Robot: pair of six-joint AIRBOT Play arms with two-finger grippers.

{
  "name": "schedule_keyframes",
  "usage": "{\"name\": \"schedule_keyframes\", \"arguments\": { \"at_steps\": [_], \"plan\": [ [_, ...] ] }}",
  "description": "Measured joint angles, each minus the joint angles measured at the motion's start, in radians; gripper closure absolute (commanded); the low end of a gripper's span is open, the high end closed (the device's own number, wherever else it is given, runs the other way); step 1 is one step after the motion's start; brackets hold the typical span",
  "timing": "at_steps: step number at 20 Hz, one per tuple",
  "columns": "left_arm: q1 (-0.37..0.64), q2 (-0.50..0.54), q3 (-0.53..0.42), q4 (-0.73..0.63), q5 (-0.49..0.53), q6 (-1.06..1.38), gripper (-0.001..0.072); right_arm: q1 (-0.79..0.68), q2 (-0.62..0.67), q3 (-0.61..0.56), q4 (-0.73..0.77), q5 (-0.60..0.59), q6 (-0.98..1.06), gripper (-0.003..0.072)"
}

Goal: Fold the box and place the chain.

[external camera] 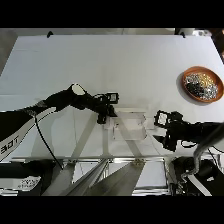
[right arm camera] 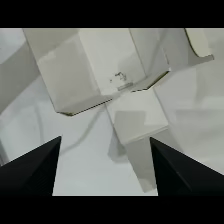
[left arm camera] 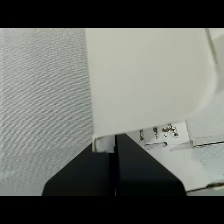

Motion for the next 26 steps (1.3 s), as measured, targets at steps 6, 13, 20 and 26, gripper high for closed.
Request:
{"name": "schedule_keyframes", "arguments": {
  "at_steps": [6,13,20,26],
  "plan": [
    [0.0,0.0,0.0,0.0,0.0,0.0,0.0698,0.0,-0.036,-0.109,0.009,-0.029,-0.087,-0.0003],
    [0.0,0.0,0.0,0.0,0.0,0.0,0.0698,0.086,-0.042,-0.256,0.021,-0.294,-0.199,-0.0007],
    [0.0,0.0,0.0,0.0,0.0,0.0,0.0698,0.219,-0.08,-0.303,0.023,-0.522,-0.212,-0.0007],
    [0.0,0.0,0.0,0.0,0.0,0.0,0.0698,0.235,-0.106,-0.311,0.022,-0.606,-0.198,-0.0007]
  ]
}}
